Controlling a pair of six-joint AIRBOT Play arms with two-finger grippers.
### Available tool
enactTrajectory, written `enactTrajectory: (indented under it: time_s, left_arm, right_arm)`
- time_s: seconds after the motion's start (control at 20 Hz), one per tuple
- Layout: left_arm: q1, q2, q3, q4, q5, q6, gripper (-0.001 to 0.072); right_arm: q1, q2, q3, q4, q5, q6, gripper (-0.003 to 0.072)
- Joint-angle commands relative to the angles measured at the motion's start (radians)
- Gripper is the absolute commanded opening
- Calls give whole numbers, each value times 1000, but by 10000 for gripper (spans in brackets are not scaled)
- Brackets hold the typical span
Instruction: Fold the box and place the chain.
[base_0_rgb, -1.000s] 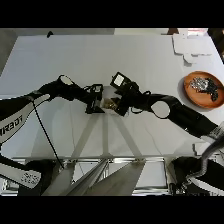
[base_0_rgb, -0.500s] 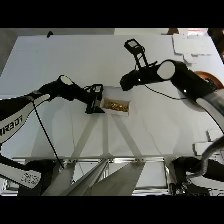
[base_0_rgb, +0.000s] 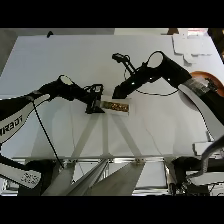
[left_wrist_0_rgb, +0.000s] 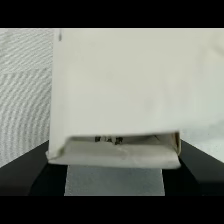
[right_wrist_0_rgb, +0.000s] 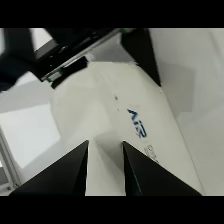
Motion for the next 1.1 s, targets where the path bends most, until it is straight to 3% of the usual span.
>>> enactTrajectory:
  time_s: [0.0,0.2,0.25,0.4,1.05]
  left_arm:
    - [0,0,0,0,0,0,375]
    - [0,0,0,1,0,0,375]
    - [0,0,0,0,0,0,375]
    - [0,0,0,0,0,0,375]
    - [0,0,0,0,0,0,375]
  right_arm:
    - [47,6,5,-69,-45,-87,248]
    - [106,8,-13,-247,-67,-101,280]
    - [125,15,-20,-291,-99,-127,331]
    - [184,59,-26,-427,-232,-138,339]
    - [263,75,-134,-453,-335,-123,289]
